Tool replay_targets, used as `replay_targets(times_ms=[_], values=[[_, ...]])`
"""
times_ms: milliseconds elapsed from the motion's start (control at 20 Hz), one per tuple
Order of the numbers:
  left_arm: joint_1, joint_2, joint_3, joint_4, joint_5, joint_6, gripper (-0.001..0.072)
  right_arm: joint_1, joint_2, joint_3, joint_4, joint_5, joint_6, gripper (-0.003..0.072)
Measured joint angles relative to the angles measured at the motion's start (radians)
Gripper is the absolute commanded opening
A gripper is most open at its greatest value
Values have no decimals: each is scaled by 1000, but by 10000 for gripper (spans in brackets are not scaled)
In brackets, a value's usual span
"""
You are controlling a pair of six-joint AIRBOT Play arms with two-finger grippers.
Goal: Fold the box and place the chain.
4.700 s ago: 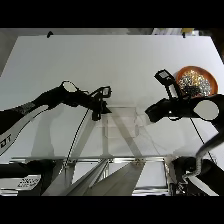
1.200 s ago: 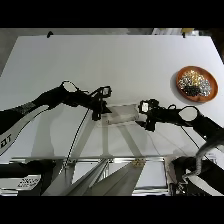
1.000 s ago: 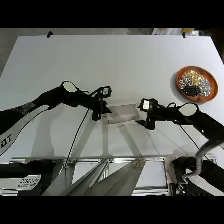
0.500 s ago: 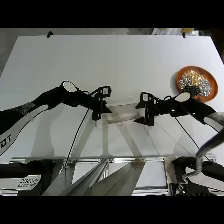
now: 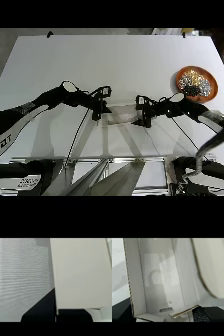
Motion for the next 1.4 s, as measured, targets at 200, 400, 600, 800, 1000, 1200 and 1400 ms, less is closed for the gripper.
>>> replay_targets(times_ms=[200,400,600,800,1000,1200,1400], values=[[0,0,0,0,-2,0,10,4,-2,-13,-3,-2,-5,567],[0,0,0,0,-2,0,10,8,-2,-24,-14,-11,-8,515],[0,0,0,0,-1,0,10,29,-11,-29,-18,-33,-8,495],[0,0,0,0,0,0,10,37,-21,-29,-21,-35,-9,390],[0,0,0,0,0,0,10,39,-24,-29,-23,-35,-9,338],[0,0,0,0,0,0,10,39,-24,-29,-24,-38,-9,339],[0,0,0,0,0,0,10,39,-24,-29,-24,-37,-9,339]])
